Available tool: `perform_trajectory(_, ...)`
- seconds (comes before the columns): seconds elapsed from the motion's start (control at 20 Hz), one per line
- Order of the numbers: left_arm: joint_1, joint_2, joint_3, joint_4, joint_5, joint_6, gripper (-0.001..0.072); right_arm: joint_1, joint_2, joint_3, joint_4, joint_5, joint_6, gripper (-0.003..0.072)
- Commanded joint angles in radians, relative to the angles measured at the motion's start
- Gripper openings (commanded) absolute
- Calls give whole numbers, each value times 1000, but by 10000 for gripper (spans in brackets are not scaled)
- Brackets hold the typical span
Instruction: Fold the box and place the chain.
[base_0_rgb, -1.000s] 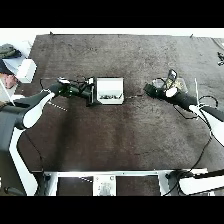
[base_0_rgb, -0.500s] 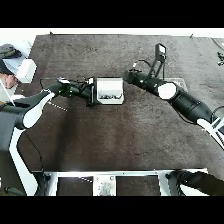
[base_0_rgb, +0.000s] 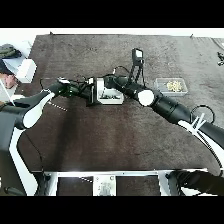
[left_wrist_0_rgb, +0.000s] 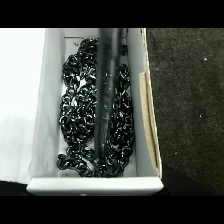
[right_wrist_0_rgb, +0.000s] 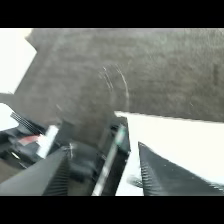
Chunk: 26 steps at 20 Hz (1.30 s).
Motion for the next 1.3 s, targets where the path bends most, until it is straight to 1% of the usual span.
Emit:
perform_trajectory(0.0, 1, 0, 0, 0, -1, 0, 285, -70, -11, -14, -95, 123, 2, 328)
perform_trajectory(0.1, 1, 0, 0, 0, -1, 0, 285, -158, 27, -64, -104, 182, 2, 327)
perform_trajectory(0.25, 1, 0, 0, 0, 0, 0, 285, -309, 106, -175, -103, 224, 10, 327)
perform_trajectory(0.35, 1, 0, 0, 0, -1, 0, 284, -400, 139, -244, -103, 227, 25, 327)
perform_trajectory(0.5, 1, 0, 0, 0, -1, 0, 285, -509, 145, -324, -103, 261, 26, 327)
perform_trajectory(0.6, 1, 0, 0, 0, -1, 0, 284, -547, 140, -354, -102, 227, 29, 327)
perform_trajectory(0.7, 1, 0, 0, 0, -1, 0, 285, -564, 106, -354, -82, 167, 29, 327)
perform_trajectory(0.8, 0, 0, 0, 0, -1, 0, 285, -566, 58, -352, -75, 138, 29, 327)
perform_trajectory(0.95, 1, 0, 0, 0, -1, 0, 285, -566, -22, -349, -1, 55, 28, 327)
perform_trajectory(1.0, 1, 0, 0, 0, -1, 0, 285, -561, -50, -335, 19, 50, 28, 327)
perform_trajectory(1.25, 1, 0, 0, 0, -1, 0, 285, -546, -152, -235, 23, 12, 28, 326)
